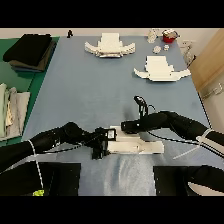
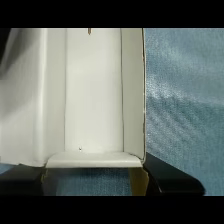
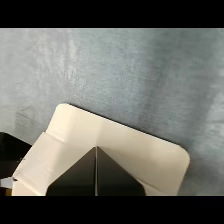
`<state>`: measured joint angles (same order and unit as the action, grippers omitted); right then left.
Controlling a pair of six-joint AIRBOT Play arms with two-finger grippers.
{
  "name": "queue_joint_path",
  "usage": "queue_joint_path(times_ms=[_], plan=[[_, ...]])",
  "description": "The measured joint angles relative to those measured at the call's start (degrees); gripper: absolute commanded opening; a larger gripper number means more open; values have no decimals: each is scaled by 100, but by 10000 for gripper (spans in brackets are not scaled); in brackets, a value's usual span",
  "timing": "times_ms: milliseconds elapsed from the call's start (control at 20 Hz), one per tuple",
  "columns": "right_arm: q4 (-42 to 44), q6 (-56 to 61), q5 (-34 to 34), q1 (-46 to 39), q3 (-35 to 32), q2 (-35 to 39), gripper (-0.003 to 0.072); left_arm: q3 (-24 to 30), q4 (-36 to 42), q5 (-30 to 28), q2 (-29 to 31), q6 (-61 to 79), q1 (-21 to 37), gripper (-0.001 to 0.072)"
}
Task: Fold the box.
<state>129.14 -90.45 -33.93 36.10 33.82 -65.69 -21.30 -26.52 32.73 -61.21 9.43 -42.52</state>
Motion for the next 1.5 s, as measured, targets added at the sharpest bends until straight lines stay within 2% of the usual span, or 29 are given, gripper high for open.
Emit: queue_joint_path(times_ms=[150, 300, 600, 650, 750, 800, 850, 1000, 1150, 1500], plan=[[-127, -120, -35, -2, 24, 280, 6, 0, -9, 0, -2, 4, 0, 508], [-533, -175, -227, -4, 42, 857, 6, 0, -9, 0, 0, 4, 0, 509], [-1355, -457, -1464, -2, -61, 2378, 6, 0, -7, 0, -2, 4, 0, 508], [-1392, -654, -1718, 0, -140, 2608, 57, 0, -7, 0, 0, 4, 0, 509], [-1530, -1099, -2269, 2, -317, 3025, 443, 0, -4, 0, 0, 2, 0, 509], [-1668, -1309, -2549, 2, -387, 3182, 527, 0, -4, 0, -2, 2, 0, 509], [-1814, -1508, -2765, 2, -435, 3287, 573, 0, -4, 0, 0, 2, 0, 509], [-2299, -2243, -3187, 2, -529, 3399, 593, 0, -4, 0, 0, 2, 0, 508], [-2603, -3071, -3254, 2, -608, 3189, 593, 0, -4, 0, -2, 0, 0, 509], [-2621, -4843, -2649, 2, -741, 2479, 593, 0, -2, 0, -2, 0, 0, 508]])
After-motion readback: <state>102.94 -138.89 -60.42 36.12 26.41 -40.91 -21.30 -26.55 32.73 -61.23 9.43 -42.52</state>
